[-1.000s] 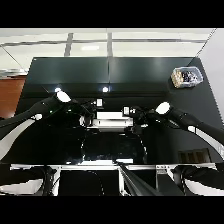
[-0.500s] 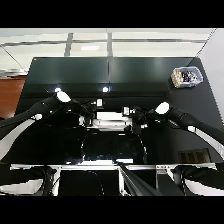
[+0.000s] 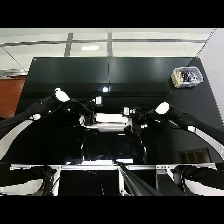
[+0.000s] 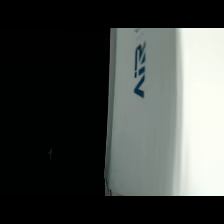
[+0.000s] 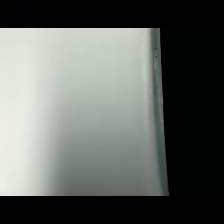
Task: Fold the box and place the chain.
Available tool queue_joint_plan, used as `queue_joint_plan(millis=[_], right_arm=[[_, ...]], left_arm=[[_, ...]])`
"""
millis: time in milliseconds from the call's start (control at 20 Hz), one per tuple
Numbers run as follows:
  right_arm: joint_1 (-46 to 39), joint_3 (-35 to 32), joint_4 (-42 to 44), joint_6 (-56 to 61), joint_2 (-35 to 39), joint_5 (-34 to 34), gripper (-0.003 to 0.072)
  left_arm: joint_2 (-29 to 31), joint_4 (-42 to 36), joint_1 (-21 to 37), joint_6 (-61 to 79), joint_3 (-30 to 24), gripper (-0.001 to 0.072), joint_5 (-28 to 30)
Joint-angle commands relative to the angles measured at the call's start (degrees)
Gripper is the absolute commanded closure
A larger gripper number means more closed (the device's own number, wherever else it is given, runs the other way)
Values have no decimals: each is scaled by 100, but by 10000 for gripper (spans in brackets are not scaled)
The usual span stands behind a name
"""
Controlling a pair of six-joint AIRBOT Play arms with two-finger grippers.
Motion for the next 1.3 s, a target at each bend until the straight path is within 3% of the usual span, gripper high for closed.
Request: queue_joint_plan(millis=[0, 100, 200, 250, 300, 350, 450, 550, 700, 800, 950, 1100, 1250], right_arm=[[2, 4, 0, -2, -4, 22, 254], [2, 4, -17, -2, -4, 24, 375], [4, 4, -39, -9, -4, 42, 376], [4, 4, -39, -7, -4, 42, 375], [4, 4, -39, -7, -4, 42, 376], [4, 4, -39, -7, -4, 42, 376], [4, 4, -39, -7, -4, 42, 376], [7, 4, -39, -4, -2, 42, 376], [7, 4, -39, -7, -4, 39, 375], [7, 4, -37, -7, -4, 37, 375], [7, 4, -37, -7, -4, 37, 375], [7, 4, -37, -4, -4, 37, 375], [7, 4, -37, -7, -4, 37, 375]], left_arm=[[426, 575, 170, -903, 9, 2, -177], [890, 1342, 352, -1637, 9, 2, -249], [1353, 1882, 588, -2470, 11, 26, -592], [1532, 1943, 710, -2769, 11, 130, -960], [1641, 1910, 802, -3027, 11, 366, -1364], [1707, 1816, 870, -3145, 9, 682, -1864], [1690, 1069, 892, -3364, -120, 688, -2614], [1687, -37, 752, -3394, -595, 688, -2426], [1687, -977, 219, -3357, -1296, 688, -905], [1690, -1543, -11, -3222, -1322, 688, 0], [1687, -3032, -24, -1897, -1261, 688, 885], [1563, -3005, -24, -1648, -1115, 688, 1484], [1088, -2540, -24, -1786, -885, 688, 1493]])
